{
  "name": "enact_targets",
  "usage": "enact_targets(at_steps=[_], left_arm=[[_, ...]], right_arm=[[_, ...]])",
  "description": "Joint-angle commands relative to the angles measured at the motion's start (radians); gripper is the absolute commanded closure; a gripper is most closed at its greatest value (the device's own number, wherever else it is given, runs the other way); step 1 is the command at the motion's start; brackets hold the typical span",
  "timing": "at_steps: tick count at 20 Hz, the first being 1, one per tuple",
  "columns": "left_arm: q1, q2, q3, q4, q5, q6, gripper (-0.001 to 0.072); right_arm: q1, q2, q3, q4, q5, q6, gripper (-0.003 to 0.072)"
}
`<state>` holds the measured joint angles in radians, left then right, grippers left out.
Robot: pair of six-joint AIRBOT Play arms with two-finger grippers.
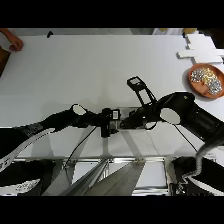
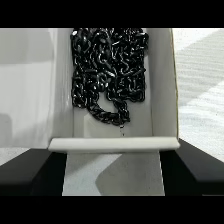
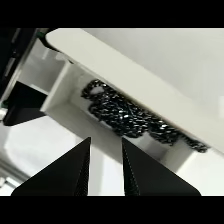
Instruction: Fold the box and place the chain.
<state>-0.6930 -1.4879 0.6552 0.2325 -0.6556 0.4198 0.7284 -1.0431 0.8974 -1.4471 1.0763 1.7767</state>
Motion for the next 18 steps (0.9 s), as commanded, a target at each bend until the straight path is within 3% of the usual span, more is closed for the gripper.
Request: enact_targets(at_steps=[1,6,9,11,13,15,18], left_arm=[[0.000,0.001,0.000,0.000,0.000,0.000,0.0376],[0.000,0.001,0.000,0.000,0.001,0.000,0.0376],[0.000,0.001,0.000,0.000,0.001,0.000,0.0376],[0.000,0.001,0.000,0.000,0.000,0.000,0.0376],[0.000,0.001,0.000,0.000,0.000,0.000,0.0376],[0.000,0.001,0.000,0.000,0.000,0.000,0.0376],[0.000,0.001,0.000,0.000,0.000,0.000,0.0376]], right_arm=[[-0.074,-0.019,0.074,-0.015,0.064,-0.082,0.0460],[-0.375,-0.024,0.181,-0.021,0.079,-0.173,0.0469],[-0.550,-0.092,0.179,-0.054,0.098,-0.182,0.0573],[-0.627,-0.160,0.171,-0.075,0.099,-0.182,0.0572],[-0.665,-0.225,0.154,-0.095,0.098,-0.182,0.0511],[-0.668,-0.272,0.121,-0.115,0.084,-0.182,0.0340],[-0.668,-0.319,0.079,-0.117,0.040,-0.182,0.0334]])
